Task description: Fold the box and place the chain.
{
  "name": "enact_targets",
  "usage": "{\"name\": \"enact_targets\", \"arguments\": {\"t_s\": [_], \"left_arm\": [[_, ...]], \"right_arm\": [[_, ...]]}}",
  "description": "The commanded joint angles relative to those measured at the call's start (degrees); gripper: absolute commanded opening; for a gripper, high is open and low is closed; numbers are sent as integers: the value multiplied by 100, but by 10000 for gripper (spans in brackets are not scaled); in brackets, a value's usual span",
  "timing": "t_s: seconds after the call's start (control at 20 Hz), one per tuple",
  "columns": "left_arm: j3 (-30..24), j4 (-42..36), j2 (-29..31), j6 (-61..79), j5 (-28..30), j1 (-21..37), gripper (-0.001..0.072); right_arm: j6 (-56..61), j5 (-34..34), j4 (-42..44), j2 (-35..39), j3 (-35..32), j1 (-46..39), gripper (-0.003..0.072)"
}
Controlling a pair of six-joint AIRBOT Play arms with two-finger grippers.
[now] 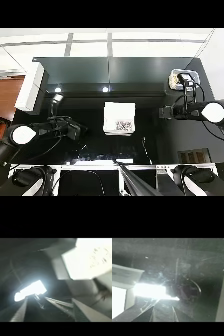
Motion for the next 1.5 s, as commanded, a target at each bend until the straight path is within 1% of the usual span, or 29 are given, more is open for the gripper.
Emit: {"name": "enact_targets", "arguments": {"t_s": [0.0, 0.05, 0.1, 0.15, 0.2, 0.25, 0.35, 0.45, 0.55, 0.65, 0.9, 1.1, 1.3, 1.45], "left_arm": [[-203, -1572, -409, 4983, 94, 142, 707], [-116, -1635, -730, 5442, -9, 133, 707], [46, -1641, -1154, 6052, -256, 142, 708], [267, -1644, -1611, 6618, -522, 146, 708], [496, -1646, -2022, 6979, -636, 146, 708], [763, -1641, -2441, 7040, -638, 146, 709], [1303, -1593, -3088, 6898, -662, 116, 710], [1812, -1241, -3567, 6841, -761, -105, 709], [2052, -1222, -3886, 6841, -756, -267, 709], [2135, -1252, -4085, 6843, -763, -330, 708], [2129, -1429, -4111, 6846, -960, -372, 707], [2131, -1423, -4133, 6846, -857, -549, 707], [2129, -1797, -4179, 6848, -588, -697, 707], [2129, -1823, -4194, 6848, -490, -750, 707]], "right_arm": [[267, 70, 125, 4, -2, 9, 287], [293, 79, 142, 4, -2, 15, 286], [293, 90, 214, 4, -2, 15, 287], [295, 90, 249, 4, -2, 15, 287], [297, 107, 297, 4, -2, 15, 287], [297, 118, 337, 4, -2, 15, 287], [295, 116, 452, 4, -2, 15, 286], [295, 114, 459, 4, -2, 15, 286], [295, 107, 457, 4, -2, 15, 286], [295, 109, 457, 4, -2, 15, 286], [293, 90, 457, 4, -2, 15, 286], [293, -13, 457, 4, -2, 15, 286], [293, -13, 461, 4, -2, 15, 286], [293, -13, 461, 4, -2, 15, 286]]}}
